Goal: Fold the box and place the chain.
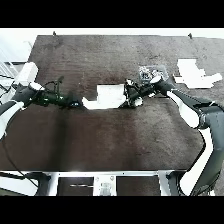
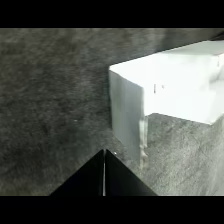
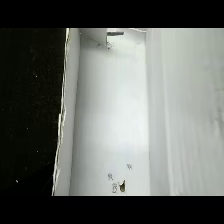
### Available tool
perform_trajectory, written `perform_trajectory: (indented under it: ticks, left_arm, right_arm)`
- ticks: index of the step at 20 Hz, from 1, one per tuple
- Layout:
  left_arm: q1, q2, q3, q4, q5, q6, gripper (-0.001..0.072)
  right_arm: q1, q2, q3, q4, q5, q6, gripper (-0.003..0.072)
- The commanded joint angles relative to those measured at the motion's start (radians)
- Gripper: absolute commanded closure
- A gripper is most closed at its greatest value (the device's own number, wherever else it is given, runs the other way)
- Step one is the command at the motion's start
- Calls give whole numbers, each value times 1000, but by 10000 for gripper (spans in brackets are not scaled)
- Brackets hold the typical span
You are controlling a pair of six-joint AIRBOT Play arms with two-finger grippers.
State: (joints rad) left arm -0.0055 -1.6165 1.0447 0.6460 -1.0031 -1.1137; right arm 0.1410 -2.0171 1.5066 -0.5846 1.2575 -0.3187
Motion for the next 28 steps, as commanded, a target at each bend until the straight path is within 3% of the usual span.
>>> perform_trajectory:
  ticks: [1, 12, 23, 25, 28]
  left_arm:
    - [0, -48, 0, -38, 8, -10, 694]
    - [-125, -146, 3, -213, 118, 75, 693]
    - [-124, -134, 168, -209, 29, 85, 676]
    - [-124, -134, 170, -213, 8, 80, 257]
    - [-124, -134, 170, -217, -24, 82, 288]
  right_arm:
    - [1, 0, 0, 0, 0, 0, 180]
    - [1, 0, 0, 0, 0, 0, 180]
    - [1, 0, 0, 0, 0, 0, 180]
    - [1, 0, 0, 0, 0, 0, 180]
    - [1, 0, 0, 0, 0, 0, 180]
